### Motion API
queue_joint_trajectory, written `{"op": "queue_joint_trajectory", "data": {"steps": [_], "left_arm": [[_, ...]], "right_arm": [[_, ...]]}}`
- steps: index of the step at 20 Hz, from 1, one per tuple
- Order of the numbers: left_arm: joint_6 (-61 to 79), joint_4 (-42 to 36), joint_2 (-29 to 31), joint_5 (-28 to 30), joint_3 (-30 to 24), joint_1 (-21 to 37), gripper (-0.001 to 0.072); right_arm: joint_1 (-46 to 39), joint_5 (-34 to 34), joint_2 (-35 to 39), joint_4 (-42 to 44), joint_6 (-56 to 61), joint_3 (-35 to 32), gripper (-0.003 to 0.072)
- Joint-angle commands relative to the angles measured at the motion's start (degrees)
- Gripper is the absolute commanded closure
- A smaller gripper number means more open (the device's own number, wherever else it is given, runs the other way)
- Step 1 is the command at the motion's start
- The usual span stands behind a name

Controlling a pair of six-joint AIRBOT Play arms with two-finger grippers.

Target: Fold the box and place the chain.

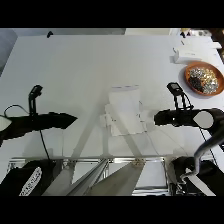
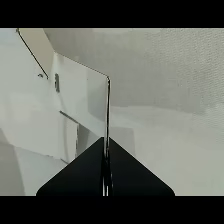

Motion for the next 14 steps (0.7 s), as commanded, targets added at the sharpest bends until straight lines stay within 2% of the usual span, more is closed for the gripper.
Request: {"op": "queue_joint_trajectory", "data": {"steps": [1,3,4,5,8,10,11,12,14], "left_arm": [[20.26,-19.06,-11.65,-1.55,0.02,-2.58,0.0334],[31.23,-28.46,-16.72,-1.51,1.42,-6.82,0.0348],[31.78,-29.77,-18.97,-0.31,3.78,-9.18,0.0419],[31.87,-29.14,-21.05,1.2,6.99,-11.34,0.0445],[31.98,-23.15,-28.02,5.42,19.37,-18.21,0.0438],[32.65,-18.73,-31.65,10.27,24.85,-22.12,0.0434],[32.7,-16.7,-32.85,13.62,26.23,-23.19,0.0368],[32.85,-14.78,-34.16,15.47,27.21,-23.58,0.0261],[32.79,-12.92,-36.79,13.53,28.76,-23.34,0.0253]], "right_arm": [[0.11,-0.13,0.04,0.09,0.02,-0.04,0.0667],[0.13,-0.13,0.04,0.07,0.02,-0.04,0.0667],[0.13,-0.13,0.04,0.09,0.02,-0.04,0.0667],[0.11,-0.13,0.04,0.09,0.02,-0.04,0.0667],[0.11,-0.04,0.04,0.09,0.02,-0.04,0.0667],[0.11,0.15,0.04,0.09,0.02,-0.04,0.0666],[0.13,0.31,0.04,0.09,0.02,-0.04,0.0666],[0.13,0.55,0.04,0.09,0.02,-0.04,0.0666],[0.13,0.59,0.04,0.09,0.02,-0.04,0.0666]]}}
